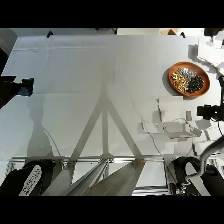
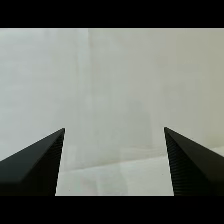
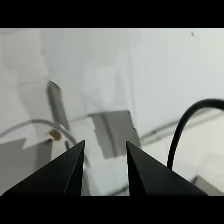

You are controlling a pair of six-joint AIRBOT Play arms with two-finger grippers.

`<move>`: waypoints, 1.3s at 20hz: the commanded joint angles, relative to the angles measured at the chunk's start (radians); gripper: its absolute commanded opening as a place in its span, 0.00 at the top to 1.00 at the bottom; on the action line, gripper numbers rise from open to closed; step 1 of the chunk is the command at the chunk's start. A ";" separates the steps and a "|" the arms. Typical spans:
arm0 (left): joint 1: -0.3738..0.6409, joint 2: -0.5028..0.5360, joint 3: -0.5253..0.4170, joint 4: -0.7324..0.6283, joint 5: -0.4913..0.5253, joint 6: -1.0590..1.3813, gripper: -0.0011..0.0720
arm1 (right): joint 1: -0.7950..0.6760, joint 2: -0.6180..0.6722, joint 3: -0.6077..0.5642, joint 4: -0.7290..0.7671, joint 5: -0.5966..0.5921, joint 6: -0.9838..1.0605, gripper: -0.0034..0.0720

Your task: Fold the box and place the chain.

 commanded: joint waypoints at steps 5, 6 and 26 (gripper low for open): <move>-0.001 0.001 0.000 0.000 0.001 0.000 0.03 | -0.189 -0.204 0.122 0.006 0.109 -0.119 0.51; -0.001 0.001 0.000 0.000 0.000 0.000 0.03 | -0.189 -0.237 0.144 0.005 0.117 -0.126 0.50; -0.001 0.001 0.000 0.000 0.000 0.000 0.03 | -0.189 -0.598 0.241 0.051 0.169 -0.256 0.80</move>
